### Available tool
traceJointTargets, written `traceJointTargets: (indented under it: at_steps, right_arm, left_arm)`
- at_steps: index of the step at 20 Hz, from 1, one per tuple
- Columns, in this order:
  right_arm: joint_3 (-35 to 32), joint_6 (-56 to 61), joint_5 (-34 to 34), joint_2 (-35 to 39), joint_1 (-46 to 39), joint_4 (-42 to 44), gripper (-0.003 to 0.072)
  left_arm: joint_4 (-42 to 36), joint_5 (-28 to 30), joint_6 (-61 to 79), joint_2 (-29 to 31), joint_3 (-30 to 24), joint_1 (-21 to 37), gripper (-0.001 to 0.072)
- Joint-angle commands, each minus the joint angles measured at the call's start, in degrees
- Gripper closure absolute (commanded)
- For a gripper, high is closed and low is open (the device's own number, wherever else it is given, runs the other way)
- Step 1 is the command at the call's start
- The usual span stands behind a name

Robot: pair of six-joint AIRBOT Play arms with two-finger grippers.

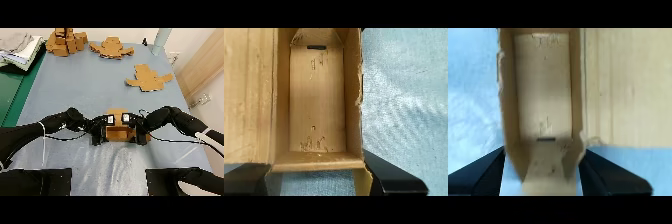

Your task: Fold the box.

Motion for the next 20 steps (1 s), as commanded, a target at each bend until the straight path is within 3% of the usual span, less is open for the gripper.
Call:
traceJointTargets:
  at_steps: [1, 5, 7, 10, 13, 20]
  right_arm:
    - [0.07, 3.43, -5.68, 3.21, -0.33, -2.89, 0.0022]
    - [0.04, 11.54, -13.46, 7.19, -0.31, -3.72, 0.0023]
    - [0.04, 11.67, -17.75, 8.44, -0.31, -0.13, 0.0023]
    - [-0.02, 32.74, -24.79, 8.76, -0.24, 9.18, 0.0023]
    - [-0.13, 58.60, -23.34, 8.76, 1.49, 12.81, 0.0023]
    - [-0.07, 76.98, -3.65, 6.78, 9.31, 13.90, 0.0039]
  left_arm:
    - [0.07, -0.31, 0.02, 0.04, 0.04, 0.00, 0.0300]
    - [0.07, -0.31, 0.02, 0.04, 0.04, 0.00, 0.0300]
    - [0.07, -0.31, 0.02, 0.04, 0.04, 0.00, 0.0300]
    - [0.07, -0.31, 0.02, 0.04, 0.04, 0.00, 0.0300]
    - [0.07, -0.31, 0.02, 0.04, 0.04, 0.00, 0.0300]
    - [0.07, -0.31, 0.02, 0.04, 0.04, 0.00, 0.0300]
